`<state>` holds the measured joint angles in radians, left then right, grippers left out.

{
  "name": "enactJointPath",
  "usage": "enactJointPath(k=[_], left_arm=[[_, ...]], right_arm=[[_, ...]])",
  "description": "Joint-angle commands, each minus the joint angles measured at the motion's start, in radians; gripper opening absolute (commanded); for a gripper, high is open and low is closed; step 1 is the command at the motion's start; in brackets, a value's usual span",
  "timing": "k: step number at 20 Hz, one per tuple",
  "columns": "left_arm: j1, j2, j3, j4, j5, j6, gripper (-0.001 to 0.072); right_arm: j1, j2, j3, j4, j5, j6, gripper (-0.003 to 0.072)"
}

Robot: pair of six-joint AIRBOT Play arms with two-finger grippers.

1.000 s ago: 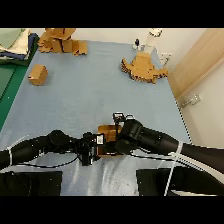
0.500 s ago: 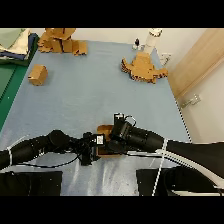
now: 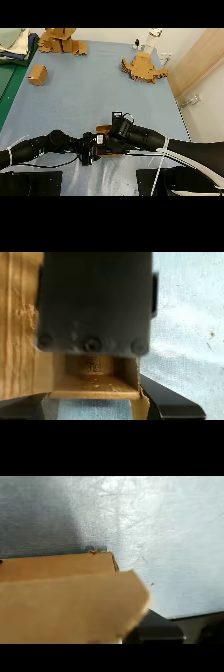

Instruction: Fold the box.

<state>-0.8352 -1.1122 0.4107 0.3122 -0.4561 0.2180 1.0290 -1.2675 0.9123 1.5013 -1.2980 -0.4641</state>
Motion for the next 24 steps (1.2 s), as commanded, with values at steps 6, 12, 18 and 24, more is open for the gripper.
enactJointPath(k=[6,12,18,24], left_arm=[[0.000,0.000,0.000,0.003,0.000,0.002,0.0364],[0.000,0.000,0.000,0.003,0.001,0.002,0.0363],[0.003,0.000,0.000,0.003,0.012,0.002,0.0363],[0.003,0.000,0.000,0.003,0.018,0.002,0.0364]], right_arm=[[-0.007,0.039,0.013,-0.039,-0.141,-0.009,0.0440],[-0.006,0.041,0.013,0.006,-0.126,-0.058,0.0440],[-0.007,0.089,0.013,0.040,-0.049,-0.068,0.0440],[-0.007,0.106,0.014,0.051,-0.065,-0.068,0.0293]])
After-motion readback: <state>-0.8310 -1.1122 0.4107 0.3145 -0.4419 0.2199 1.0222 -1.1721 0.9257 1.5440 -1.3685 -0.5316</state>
